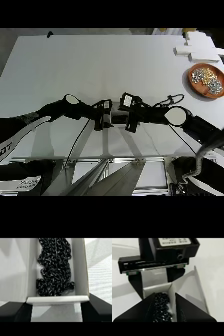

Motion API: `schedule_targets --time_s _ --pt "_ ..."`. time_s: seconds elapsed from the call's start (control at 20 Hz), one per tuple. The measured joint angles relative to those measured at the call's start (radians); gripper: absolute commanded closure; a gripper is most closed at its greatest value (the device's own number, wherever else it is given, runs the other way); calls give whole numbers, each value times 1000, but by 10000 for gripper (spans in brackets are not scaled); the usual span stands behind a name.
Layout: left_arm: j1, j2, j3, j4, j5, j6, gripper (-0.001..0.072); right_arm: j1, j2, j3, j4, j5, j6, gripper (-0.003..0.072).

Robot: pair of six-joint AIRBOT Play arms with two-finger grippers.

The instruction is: Fold the box and place the chain.

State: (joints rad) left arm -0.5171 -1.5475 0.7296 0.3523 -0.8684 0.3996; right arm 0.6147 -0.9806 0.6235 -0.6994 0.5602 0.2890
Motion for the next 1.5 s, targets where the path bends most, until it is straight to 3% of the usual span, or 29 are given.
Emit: schedule_targets --time_s 0.05,0.2,0.25,0.35,0.45,0.75,0.8,0.85,0.9,1.4,1.5 --pt "0 0 0 0 0 0 506 -21 9 16 -26 11 14 423" --pt "0 0 0 0 0 0 506 -137 25 97 -129 115 143 594" --pt "0 0 0 0 0 0 506 -190 25 129 -168 162 219 597" --pt "0 0 0 0 0 0 506 -294 18 179 -243 245 376 675" --pt "0 0 0 0 0 0 506 -390 2 209 -337 298 546 676" --pt "0 0 0 0 0 0 506 -487 -158 237 -642 418 972 672" --pt "0 0 0 0 0 0 506 -483 -192 238 -676 425 1021 590" --pt "0 0 0 0 0 0 506 -475 -221 239 -697 422 1064 429" --pt "0 0 0 0 0 0 506 -463 -251 240 -714 415 1107 360" --pt "0 0 0 0 0 0 506 -391 -377 241 -771 349 1438 375" --pt "0 0 0 0 0 0 506 -390 -392 241 -775 349 1472 407"
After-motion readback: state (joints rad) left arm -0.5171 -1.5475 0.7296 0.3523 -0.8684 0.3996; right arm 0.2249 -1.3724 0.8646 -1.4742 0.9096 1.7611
